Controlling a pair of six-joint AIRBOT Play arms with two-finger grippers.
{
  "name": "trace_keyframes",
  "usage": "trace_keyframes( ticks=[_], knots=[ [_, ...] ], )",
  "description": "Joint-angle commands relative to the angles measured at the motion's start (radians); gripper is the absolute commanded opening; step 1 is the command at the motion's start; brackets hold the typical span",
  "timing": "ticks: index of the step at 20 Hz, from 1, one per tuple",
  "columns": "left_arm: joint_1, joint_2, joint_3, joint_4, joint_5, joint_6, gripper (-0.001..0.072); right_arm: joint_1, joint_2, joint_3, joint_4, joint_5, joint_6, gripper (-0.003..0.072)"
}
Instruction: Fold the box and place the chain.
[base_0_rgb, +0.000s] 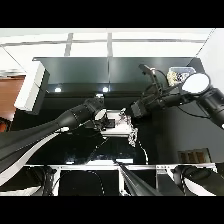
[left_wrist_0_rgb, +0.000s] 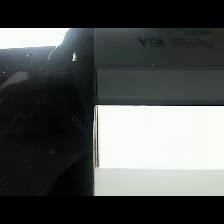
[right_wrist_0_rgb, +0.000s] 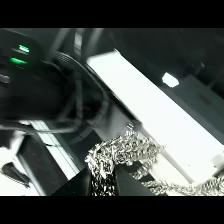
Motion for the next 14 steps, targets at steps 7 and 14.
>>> trace_keyframes(
  ticks=[7, 14],
  knots=[
    [-0.001, 0.0, 0.0, 0.0, -0.002, 0.0, 0.0032, 0.021, -0.019, -0.104, -0.096, -0.134, 0.045, 0.0381],
    [-0.001, 0.0, 0.0, 0.0, -0.006, 0.0, 0.0032, -0.267, 0.183, -0.035, -0.146, 0.05, 0.0, 0.0372]
  ],
)
